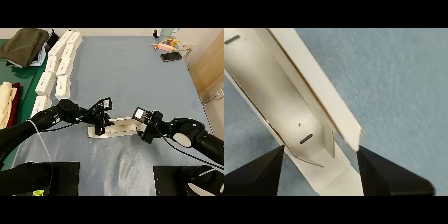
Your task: Fold the box.
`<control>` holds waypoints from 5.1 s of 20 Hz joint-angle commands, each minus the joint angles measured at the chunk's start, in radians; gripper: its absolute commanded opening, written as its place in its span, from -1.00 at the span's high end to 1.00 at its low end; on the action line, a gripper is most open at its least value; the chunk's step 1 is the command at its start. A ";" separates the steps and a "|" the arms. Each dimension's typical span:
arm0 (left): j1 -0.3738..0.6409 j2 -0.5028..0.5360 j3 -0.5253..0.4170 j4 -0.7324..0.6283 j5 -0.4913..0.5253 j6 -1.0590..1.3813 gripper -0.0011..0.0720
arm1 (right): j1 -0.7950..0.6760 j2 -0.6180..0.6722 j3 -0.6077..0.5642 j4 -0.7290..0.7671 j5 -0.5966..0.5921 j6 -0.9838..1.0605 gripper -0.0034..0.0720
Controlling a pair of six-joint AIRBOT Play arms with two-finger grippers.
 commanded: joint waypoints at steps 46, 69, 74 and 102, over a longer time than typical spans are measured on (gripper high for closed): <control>0.000 0.000 0.000 0.000 0.000 0.001 0.94 | -0.322 -0.325 0.081 0.740 0.300 -1.116 -0.98; 0.000 0.000 0.000 0.000 0.000 0.001 0.94 | -0.321 -0.336 0.034 0.764 0.220 -1.181 -0.35; 0.000 0.000 0.000 0.000 0.000 0.001 0.94 | -0.321 -0.336 0.034 0.764 0.219 -1.181 -0.35; 0.003 0.041 0.000 0.085 0.010 -0.176 -0.02 | -0.321 -0.336 0.034 0.764 0.219 -1.181 -0.35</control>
